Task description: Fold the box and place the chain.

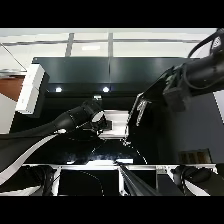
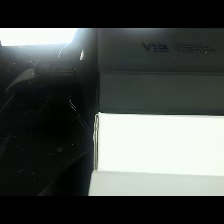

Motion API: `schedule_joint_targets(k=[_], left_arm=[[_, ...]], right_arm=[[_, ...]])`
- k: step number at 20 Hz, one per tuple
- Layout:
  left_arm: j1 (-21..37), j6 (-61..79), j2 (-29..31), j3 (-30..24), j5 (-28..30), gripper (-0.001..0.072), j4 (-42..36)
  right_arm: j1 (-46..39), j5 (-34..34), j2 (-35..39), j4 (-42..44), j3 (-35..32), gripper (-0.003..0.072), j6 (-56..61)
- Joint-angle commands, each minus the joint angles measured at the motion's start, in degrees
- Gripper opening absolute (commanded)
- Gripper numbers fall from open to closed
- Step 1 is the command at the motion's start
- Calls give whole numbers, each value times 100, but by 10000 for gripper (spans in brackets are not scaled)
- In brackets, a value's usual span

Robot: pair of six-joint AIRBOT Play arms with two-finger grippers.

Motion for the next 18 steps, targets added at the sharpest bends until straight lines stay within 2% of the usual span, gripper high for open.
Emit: schedule_joint_targets(k=[1,4,10,15,16,17,18], left_arm=[[-2,0,0,2,2,34,4],[-2,0,0,2,4,34,2],[-2,0,0,2,0,33,2],[-2,0,0,2,0,34,2],[-2,0,0,2,0,34,2],[-2,0,0,2,-2,34,2],[-2,0,0,2,-2,34,2]], right_arm=[[166,-448,0,459,-549,30,-153],[323,-970,-2,496,-1300,30,-243],[328,-2450,-83,374,-3086,32,-197],[356,-2914,-297,385,-3722,34,-199],[356,-2968,-313,367,-3731,127,-199],[321,-2990,-310,365,-3731,513,-203],[227,-2942,-297,363,-3731,654,-275]])
